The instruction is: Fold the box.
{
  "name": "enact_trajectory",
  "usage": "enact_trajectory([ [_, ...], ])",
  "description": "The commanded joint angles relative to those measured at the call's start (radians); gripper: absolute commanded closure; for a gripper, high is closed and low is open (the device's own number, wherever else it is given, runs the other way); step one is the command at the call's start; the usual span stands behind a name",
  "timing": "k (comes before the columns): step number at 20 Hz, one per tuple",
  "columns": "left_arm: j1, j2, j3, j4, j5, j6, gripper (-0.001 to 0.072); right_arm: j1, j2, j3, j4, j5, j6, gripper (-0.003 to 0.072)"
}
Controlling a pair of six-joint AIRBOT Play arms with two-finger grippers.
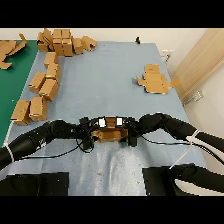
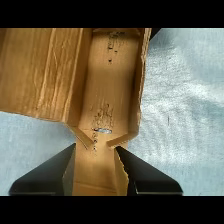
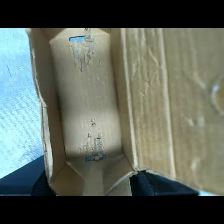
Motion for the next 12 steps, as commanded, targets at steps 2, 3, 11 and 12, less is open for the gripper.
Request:
enact_trajectory([
  [2, 0.001, -0.034, 0.019, -0.006, -0.023, 0.0, 0.0367, 0.0, -0.001, 0.0, 0.0, 0.0, 0.0, 0.013],
  [3, 0.001, -0.042, 0.021, -0.006, -0.023, 0.0, 0.0398, 0.0, -0.001, 0.0, 0.0, 0.0, 0.0, 0.013],
  [11, 0.001, -0.063, 0.037, -0.008, -0.019, 0.002, 0.0698, 0.0, -0.001, 0.0, 0.0, 0.0, 0.0, 0.013],
  [12, 0.001, -0.064, 0.038, -0.011, -0.019, 0.002, 0.0698, 0.0, -0.001, -0.001, 0.0, 0.0, 0.0, 0.013],
])
